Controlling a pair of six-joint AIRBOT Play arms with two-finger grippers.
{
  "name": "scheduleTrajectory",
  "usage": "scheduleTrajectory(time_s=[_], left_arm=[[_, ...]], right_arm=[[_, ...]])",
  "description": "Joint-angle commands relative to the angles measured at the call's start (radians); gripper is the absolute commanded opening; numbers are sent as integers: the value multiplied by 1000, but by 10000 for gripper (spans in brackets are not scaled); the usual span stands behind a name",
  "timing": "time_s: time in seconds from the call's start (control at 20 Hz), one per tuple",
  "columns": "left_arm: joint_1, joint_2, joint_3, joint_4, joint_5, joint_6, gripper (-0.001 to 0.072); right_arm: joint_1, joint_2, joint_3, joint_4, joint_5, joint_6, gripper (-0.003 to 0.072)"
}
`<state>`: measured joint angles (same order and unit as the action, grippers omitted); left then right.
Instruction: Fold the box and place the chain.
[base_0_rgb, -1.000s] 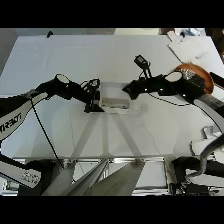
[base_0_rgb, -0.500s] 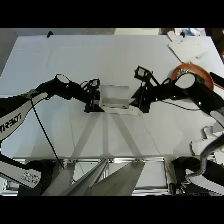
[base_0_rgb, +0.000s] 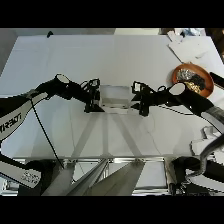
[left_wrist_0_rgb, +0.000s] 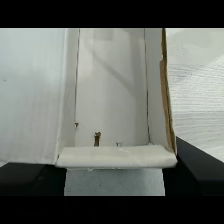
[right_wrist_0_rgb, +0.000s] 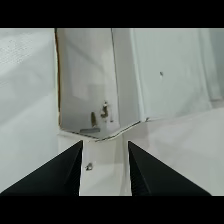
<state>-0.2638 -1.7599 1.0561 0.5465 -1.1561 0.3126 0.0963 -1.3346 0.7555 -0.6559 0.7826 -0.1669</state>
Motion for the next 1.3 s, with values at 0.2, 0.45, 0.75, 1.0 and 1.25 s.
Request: scheduleTrajectory(time_s=[0.2,0.45,0.75,1.0,1.25], left_arm=[[0,-1,0,0,0,0,396],[0,-1,0,0,0,0,396],[0,-1,0,0,0,0,396],[0,-1,0,0,0,0,396],[0,-1,0,0,0,0,396]], right_arm=[[0,-68,-3,95,-42,-188,252],[6,-69,-3,124,-36,-235,111],[40,-83,-3,142,-35,-259,55],[39,-84,-3,142,-40,-259,298],[40,-84,-3,150,-40,-259,299]])
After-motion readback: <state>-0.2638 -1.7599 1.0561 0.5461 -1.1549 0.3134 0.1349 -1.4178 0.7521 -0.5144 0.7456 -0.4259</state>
